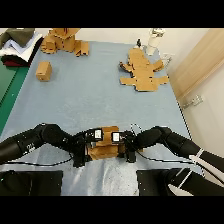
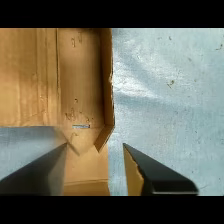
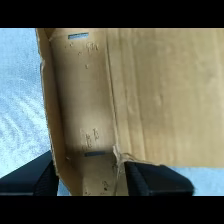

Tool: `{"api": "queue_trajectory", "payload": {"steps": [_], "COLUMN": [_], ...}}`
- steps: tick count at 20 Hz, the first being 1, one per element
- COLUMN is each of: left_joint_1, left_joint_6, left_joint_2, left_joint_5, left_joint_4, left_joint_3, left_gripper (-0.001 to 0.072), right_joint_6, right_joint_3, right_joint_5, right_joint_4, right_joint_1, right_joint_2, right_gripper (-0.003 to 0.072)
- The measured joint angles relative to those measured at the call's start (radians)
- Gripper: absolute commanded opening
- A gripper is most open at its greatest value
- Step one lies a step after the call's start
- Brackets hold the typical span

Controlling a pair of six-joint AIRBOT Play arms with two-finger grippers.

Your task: Fold the box.

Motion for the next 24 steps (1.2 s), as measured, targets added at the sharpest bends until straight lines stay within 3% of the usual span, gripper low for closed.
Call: {"api": "queue_trajectory", "payload": {"steps": [11,12,13,24], "left_joint_1": [-0.027,-0.034,-0.042,-0.090], "left_joint_6": [0.010,0.010,0.010,0.010], "left_joint_2": [-0.002,-0.002,-0.002,-0.002], "left_joint_5": [0.081,0.096,0.111,0.218], "left_joint_4": [-0.003,-0.003,-0.003,-0.008], "left_joint_3": [-0.014,-0.017,-0.020,-0.036], "left_gripper": [0.0280,0.0216,0.0106,0.0119], "right_joint_6": [0.000,0.000,0.000,0.000], "right_joint_3": [0.000,0.000,0.000,0.000], "right_joint_5": [0.000,0.000,0.000,0.000], "right_joint_4": [0.000,0.000,0.000,0.000], "right_joint_1": [0.000,0.000,0.000,0.000], "right_joint_2": [0.000,0.000,0.000,0.000], "right_gripper": [0.0502,0.0503,0.0503,0.0503]}}
